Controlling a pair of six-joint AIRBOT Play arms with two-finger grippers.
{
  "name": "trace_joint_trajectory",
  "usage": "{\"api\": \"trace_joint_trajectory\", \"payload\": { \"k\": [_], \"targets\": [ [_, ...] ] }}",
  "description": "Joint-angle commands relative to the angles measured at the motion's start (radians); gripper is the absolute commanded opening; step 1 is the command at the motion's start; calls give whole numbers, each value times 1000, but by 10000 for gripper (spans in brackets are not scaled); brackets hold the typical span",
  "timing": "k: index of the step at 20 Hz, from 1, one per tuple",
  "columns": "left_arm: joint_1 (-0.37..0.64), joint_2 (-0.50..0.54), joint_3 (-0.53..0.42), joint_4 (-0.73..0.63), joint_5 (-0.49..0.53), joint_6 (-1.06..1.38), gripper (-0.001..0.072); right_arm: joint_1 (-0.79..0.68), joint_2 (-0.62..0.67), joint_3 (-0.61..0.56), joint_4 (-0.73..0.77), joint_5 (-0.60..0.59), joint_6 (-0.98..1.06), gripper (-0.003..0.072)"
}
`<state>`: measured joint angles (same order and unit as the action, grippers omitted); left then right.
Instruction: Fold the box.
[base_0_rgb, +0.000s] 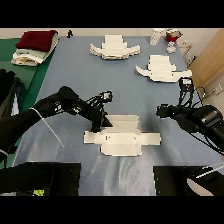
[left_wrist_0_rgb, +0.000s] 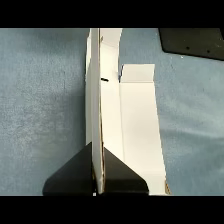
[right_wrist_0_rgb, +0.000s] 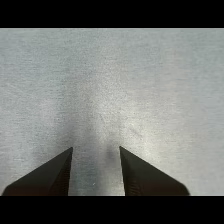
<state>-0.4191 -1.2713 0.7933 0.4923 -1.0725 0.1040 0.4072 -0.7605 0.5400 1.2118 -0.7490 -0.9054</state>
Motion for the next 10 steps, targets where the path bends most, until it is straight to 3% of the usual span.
{"api": "trace_joint_trajectory", "payload": {
  "k": [1, 6, 10],
  "targets": [
    [1, -1, -6, 3, -1, -6, 15, 0, -1, 1, 1, 0, 0, 450],
    [1, -1, -8, 5, 3, -26, 15, 0, -1, 1, 0, 0, 0, 449],
    [2, 6, -6, 0, 125, -26, 15, 0, -1, 1, 0, 0, 0, 449]
  ]
}}
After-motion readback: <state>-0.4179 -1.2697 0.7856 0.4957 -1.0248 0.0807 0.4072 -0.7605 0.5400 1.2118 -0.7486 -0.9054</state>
